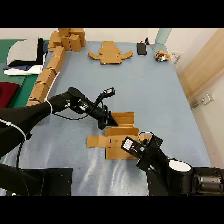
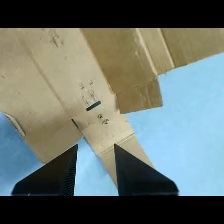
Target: Fold the box.
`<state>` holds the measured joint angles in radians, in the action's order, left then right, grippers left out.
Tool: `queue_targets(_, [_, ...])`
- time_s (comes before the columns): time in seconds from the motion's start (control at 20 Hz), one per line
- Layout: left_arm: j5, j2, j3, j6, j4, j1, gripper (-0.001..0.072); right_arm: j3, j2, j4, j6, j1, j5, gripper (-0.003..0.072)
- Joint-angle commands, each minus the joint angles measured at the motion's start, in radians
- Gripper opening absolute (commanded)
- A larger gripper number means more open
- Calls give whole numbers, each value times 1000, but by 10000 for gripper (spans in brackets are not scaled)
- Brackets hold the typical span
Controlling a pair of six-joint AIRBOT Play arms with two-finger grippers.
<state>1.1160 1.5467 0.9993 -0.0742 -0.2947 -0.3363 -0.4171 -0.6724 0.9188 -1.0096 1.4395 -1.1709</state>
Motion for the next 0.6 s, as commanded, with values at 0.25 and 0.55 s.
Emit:
queue_targets(0.25, [17,-2,18,-46,-84,1,15,-1,0,-47,70,0,-19,361])
queue_targets(0.55, [-21,-1,18,-13,-80,1,15,-1,0,-47,79,0,-20,361])
